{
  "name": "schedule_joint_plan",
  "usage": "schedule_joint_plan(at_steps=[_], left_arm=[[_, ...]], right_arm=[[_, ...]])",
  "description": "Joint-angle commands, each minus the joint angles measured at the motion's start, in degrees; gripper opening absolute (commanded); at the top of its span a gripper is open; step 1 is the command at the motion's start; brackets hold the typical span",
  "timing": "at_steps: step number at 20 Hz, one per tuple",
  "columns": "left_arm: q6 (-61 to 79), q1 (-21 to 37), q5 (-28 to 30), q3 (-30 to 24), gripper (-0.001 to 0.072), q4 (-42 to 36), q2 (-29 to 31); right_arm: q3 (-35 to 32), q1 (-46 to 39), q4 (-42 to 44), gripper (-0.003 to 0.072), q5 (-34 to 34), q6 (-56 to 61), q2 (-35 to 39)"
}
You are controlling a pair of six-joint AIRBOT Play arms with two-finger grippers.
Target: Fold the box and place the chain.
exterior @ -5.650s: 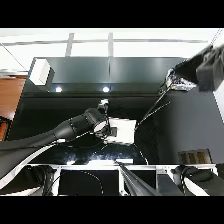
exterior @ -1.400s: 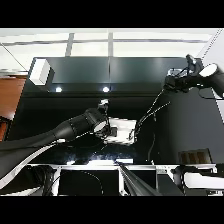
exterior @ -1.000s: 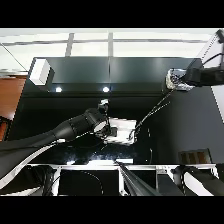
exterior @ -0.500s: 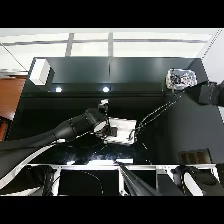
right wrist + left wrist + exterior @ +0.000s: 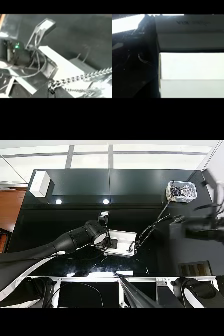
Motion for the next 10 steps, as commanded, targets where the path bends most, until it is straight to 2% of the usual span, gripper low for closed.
schedule_joint_plan(at_steps=[1,6,10], left_arm=[[0.0,0.0,0.0,0.0,0.0033,0.0,0.0],[0.0,0.0,-0.1,0.0,0.0033,0.0,0.0],[0.0,0.0,0.0,0.0,0.0032,0.0,0.0]], right_arm=[[-4.9,4.9,0.2,0.0047,-4.2,1.8,0.1],[-9.1,8.0,1.2,0.0046,-5.7,2.2,-0.2],[-10.6,13.6,2.9,0.0047,-14.8,2.1,-5.3]])
